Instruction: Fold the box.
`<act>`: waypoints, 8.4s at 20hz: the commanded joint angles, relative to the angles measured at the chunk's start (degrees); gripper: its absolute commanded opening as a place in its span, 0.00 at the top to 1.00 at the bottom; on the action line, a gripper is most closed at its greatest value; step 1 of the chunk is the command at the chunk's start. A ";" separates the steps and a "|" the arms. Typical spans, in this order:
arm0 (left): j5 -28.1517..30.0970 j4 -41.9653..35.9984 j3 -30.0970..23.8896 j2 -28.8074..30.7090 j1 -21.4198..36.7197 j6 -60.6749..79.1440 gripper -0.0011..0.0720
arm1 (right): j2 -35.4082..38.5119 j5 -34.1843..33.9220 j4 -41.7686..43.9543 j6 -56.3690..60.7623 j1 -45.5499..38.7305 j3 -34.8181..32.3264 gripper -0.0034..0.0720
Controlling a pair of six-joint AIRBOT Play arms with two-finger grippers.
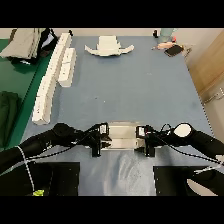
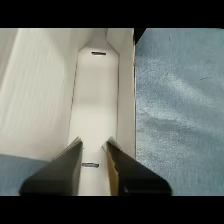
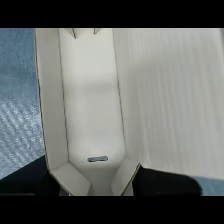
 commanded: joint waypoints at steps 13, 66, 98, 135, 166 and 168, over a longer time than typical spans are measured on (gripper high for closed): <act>-0.35 26.12 0.07 6.62 0.35 -41.07 0.96 | 0.04 0.00 0.02 0.07 0.02 0.07 0.28; 0.46 22.38 2.47 8.41 -2.16 -106.53 0.41 | 0.04 0.00 0.04 0.04 0.02 0.07 0.28; -28.26 80.39 37.07 -22.25 -24.94 -170.99 0.53 | 0.04 0.00 0.02 0.04 0.02 0.07 0.28; -29.44 81.70 37.51 -22.18 -26.53 -172.47 0.32 | 0.04 0.00 0.02 0.07 0.02 0.07 0.28; -17.94 50.69 9.29 20.59 6.56 -56.02 0.05 | 0.04 0.00 0.04 0.04 0.04 0.07 0.28; -15.34 42.14 4.66 19.61 7.85 -42.60 0.05 | 0.04 0.00 0.04 0.07 0.02 0.07 0.28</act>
